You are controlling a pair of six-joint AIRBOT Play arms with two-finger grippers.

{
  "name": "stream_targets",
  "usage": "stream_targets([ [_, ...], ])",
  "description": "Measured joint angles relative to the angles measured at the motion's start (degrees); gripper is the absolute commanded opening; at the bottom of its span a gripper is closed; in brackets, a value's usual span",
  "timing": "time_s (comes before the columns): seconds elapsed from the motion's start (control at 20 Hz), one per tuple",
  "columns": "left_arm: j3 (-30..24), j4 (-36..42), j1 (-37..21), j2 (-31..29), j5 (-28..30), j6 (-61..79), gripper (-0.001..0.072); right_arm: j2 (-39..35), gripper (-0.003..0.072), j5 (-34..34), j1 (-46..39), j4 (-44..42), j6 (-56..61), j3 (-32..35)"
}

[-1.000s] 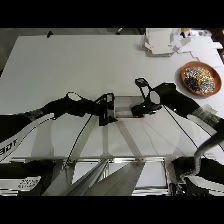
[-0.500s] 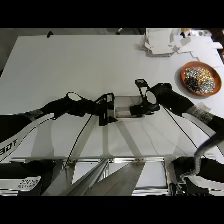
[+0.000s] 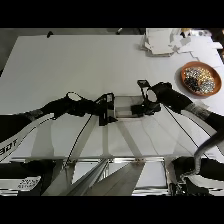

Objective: Fold the box and place the chain.

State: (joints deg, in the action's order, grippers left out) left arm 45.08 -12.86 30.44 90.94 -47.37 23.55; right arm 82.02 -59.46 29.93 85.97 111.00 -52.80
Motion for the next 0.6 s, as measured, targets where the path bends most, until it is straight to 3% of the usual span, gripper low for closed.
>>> stream_targets([
  [0.3,0.00,0.00,-0.02,0.00,0.02,0.00,0.0151,0.37,0.0137,2.25,-0.15,-2.49,0.00,0.00],
  [0.4,0.00,-0.02,-0.02,0.00,0.02,0.02,0.0151,0.90,0.0020,1.90,-0.17,-2.95,-0.09,-0.07],
  [0.6,0.00,0.00,-0.02,-0.02,-0.04,-0.02,0.0151,1.64,0.0016,1.29,-0.17,-4.00,-0.57,-0.09],
])
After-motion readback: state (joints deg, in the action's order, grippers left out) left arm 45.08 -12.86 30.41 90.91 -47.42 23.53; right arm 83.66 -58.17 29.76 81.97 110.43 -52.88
